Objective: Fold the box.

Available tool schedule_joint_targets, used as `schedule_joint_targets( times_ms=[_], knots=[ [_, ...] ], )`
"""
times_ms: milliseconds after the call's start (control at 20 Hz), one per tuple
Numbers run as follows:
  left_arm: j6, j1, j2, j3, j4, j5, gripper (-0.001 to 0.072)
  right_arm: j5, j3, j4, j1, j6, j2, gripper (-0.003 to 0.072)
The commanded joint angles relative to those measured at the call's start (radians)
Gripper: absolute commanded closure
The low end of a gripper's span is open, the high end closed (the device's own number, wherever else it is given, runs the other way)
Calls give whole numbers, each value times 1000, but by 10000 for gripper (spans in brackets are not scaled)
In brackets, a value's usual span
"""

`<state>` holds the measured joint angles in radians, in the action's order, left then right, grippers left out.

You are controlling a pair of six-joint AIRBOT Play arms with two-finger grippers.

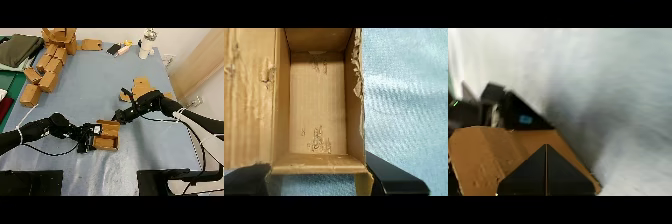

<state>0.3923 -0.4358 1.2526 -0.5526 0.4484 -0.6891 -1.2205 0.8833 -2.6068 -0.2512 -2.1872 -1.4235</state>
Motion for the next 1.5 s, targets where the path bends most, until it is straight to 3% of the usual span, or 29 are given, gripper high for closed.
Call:
schedule_joint_targets(
  times_ms=[0,300,550,1450],
  knots=[
    [0,0,0,-1,0,-1,179,-58,-66,-113,-69,-278,52,684],
    [0,1,0,-1,0,0,179,298,-222,188,-303,-232,357,684],
    [0,1,0,-1,0,0,179,457,-272,427,-437,-139,442,684],
    [-46,1,0,-1,-21,33,179,508,-270,431,-443,-79,498,681]
  ],
)
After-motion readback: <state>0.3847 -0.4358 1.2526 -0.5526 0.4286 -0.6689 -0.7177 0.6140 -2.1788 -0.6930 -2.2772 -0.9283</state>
